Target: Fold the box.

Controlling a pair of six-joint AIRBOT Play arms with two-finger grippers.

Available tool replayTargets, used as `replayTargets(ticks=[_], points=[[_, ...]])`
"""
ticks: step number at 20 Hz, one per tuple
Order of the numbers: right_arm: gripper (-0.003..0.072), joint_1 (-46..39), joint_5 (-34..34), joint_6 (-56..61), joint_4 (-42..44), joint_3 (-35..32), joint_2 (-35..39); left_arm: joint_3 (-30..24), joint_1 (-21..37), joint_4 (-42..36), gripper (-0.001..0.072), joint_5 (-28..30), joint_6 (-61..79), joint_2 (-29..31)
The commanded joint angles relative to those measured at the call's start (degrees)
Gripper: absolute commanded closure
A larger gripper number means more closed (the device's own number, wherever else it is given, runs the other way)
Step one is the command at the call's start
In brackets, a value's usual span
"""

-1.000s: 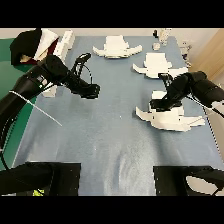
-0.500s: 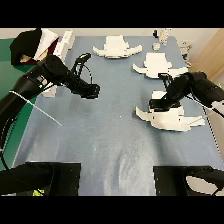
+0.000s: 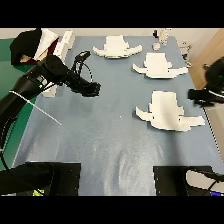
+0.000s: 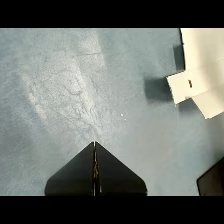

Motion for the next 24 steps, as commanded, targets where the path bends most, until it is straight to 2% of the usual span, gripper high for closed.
replayTargets(ticks=[1, 4, 7, 9, 15, 20, 21, 23, 24], points=[[0.0436, -18.1, -0.4, -7.9, 2.8, -2.8, 0.0, 0.1, 0.0, -0.3, 0.0695, 1.5, 0.0, 0.0], [0.0436, -30.1, 3.5, -20.6, 17.5, -3.4, -2.2, 0.1, 0.0, -0.3, 0.0695, 1.9, 0.0, 0.0], [0.0436, -36.3, 0.1, -29.5, 32.8, -1.0, -8.4, 0.1, 0.0, -0.7, 0.0695, 1.7, 0.0, 0.0], [0.0435, -37.1, -2.2, -30.8, 34.1, 0.7, -12.5, 0.1, 0.0, -0.8, 0.0696, 1.3, 0.0, 0.0], [0.0436, -37.1, -3.7, -32.8, 33.5, 1.6, -20.2, 0.1, 0.0, -0.8, 0.0696, 1.2, -0.6, 0.0], [0.0436, -36.4, -4.8, -34.1, 34.9, 1.6, -21.9, 0.1, 0.0, -1.2, 0.0696, 1.2, -0.6, 0.0], [0.0485, -36.0, -6.1, -35.1, 36.8, 1.6, -21.9, 0.1, 0.0, -1.8, 0.0695, 1.2, -0.6, 0.0], [0.0685, -34.2, -9.3, -37.9, 42.1, 1.6, -21.9, 0.1, 0.0, -2.8, 0.0695, 1.2, -0.6, 0.0], [0.0685, -32.9, -10.3, -38.4, 44.6, 1.6, -21.9, 0.1, 0.0, -3.1, 0.0696, 1.3, -0.6, 0.0]])
